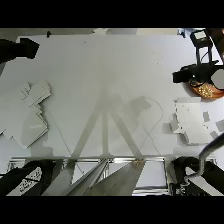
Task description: Fold the box and place the chain.
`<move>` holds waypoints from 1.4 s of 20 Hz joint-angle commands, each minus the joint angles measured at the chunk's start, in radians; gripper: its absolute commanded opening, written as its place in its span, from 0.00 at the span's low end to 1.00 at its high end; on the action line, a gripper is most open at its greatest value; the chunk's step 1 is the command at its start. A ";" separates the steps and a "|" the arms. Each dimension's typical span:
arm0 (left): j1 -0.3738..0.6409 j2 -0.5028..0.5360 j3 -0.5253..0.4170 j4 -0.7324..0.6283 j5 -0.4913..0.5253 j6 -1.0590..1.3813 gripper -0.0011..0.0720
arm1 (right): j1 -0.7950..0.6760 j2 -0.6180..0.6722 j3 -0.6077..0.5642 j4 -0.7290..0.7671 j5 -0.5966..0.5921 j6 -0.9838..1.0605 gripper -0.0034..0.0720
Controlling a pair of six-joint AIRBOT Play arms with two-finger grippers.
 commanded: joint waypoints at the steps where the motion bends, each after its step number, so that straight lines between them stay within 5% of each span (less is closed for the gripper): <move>1: 0.000 0.001 0.001 0.000 0.000 0.000 0.97 | 0.000 0.001 0.001 0.000 0.002 0.000 0.07; 5: 0.000 0.001 0.001 0.000 0.000 0.000 0.97 | 0.000 0.001 0.002 -0.005 -0.005 0.000 0.08; 7: 0.000 0.001 0.001 0.000 0.000 0.000 0.97 | 0.000 0.001 0.022 -0.054 0.036 0.000 0.30; 10: 0.000 0.001 0.001 0.000 0.000 0.000 0.97 | -0.039 0.001 0.089 -0.121 0.139 0.001 0.31; 14: 0.000 0.001 0.001 0.000 0.000 0.000 0.97 | -0.229 -0.001 0.147 -0.113 0.226 0.008 0.32; 15: 0.000 0.001 0.001 0.000 0.000 0.000 0.97 | -0.288 -0.008 0.147 -0.109 0.266 0.007 0.41; 20: 0.000 0.001 0.001 0.000 0.000 0.000 0.97 | -0.536 -0.075 0.147 -0.080 0.439 -0.132 0.49; 28: 0.000 0.001 0.001 0.000 0.000 0.000 0.97 | -0.806 -0.218 0.147 0.086 0.344 -0.239 0.49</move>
